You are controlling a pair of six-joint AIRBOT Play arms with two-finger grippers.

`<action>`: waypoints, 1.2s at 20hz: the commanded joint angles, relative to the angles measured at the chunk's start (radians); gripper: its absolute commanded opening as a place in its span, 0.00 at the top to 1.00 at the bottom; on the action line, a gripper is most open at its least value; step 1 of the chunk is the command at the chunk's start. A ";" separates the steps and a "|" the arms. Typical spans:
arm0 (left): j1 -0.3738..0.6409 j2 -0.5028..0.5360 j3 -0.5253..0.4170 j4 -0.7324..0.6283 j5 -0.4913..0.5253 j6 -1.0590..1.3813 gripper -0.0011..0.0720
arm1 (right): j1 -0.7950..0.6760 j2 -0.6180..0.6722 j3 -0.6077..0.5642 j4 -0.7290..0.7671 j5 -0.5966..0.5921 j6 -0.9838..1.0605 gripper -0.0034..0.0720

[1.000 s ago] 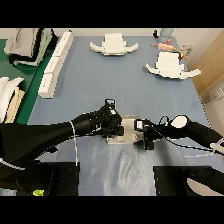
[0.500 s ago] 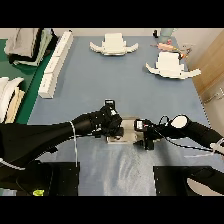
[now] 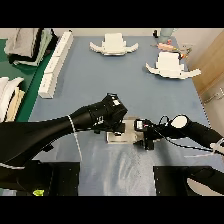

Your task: Fold the box.

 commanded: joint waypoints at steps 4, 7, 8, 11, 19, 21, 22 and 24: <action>0.002 0.000 0.122 0.027 -0.208 0.083 0.34 | 0.000 0.001 0.000 0.000 0.000 0.000 0.38; 0.002 0.001 0.122 0.035 -0.261 0.186 0.97 | 0.000 0.001 0.000 0.000 0.000 0.000 0.38; 0.004 0.001 0.122 0.040 -0.283 0.211 0.97 | 0.000 0.001 0.000 0.000 0.000 0.000 0.38; 0.002 0.005 0.122 0.040 -0.291 0.332 0.97 | 0.000 0.001 0.000 0.000 0.000 0.000 0.38; 0.172 0.400 -0.251 -0.149 0.101 1.017 0.97 | 0.000 0.001 0.000 0.000 0.000 0.000 0.38; 0.264 0.500 -0.389 -0.334 0.192 1.405 0.95 | 0.000 0.001 0.000 0.000 0.000 0.000 0.38; 0.306 0.529 -0.447 -0.392 0.222 1.567 0.44 | 0.000 0.001 0.000 0.000 0.000 0.000 0.38; 0.377 0.542 -0.534 -0.464 0.294 1.746 0.03 | 0.000 0.001 0.000 0.000 0.000 0.000 0.38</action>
